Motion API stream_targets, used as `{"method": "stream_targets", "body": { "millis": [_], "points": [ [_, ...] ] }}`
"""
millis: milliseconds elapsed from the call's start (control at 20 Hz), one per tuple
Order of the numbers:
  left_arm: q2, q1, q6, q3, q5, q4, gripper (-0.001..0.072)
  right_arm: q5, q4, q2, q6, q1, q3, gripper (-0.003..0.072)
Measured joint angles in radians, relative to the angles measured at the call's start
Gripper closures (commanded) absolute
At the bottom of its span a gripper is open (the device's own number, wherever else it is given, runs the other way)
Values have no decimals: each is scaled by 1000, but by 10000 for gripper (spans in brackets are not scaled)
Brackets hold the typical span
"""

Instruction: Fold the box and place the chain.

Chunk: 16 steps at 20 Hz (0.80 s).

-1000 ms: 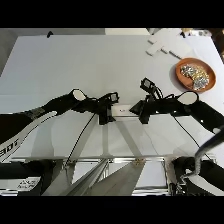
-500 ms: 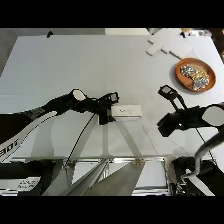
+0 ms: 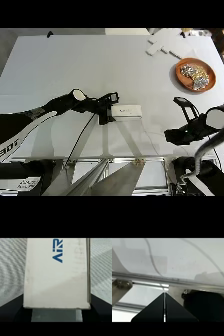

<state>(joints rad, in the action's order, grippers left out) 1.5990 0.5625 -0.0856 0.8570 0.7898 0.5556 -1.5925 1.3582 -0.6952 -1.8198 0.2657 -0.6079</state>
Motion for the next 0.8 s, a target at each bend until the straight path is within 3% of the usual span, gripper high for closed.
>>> {"method": "stream_targets", "body": {
  "millis": [650,800],
  "points": [
    [-4,-1,0,0,-1,0,706,-35,-22,0,-66,0,0,672],
    [-49,-7,16,-1,4,46,707,-36,-23,0,-67,0,0,672]
  ]
}}
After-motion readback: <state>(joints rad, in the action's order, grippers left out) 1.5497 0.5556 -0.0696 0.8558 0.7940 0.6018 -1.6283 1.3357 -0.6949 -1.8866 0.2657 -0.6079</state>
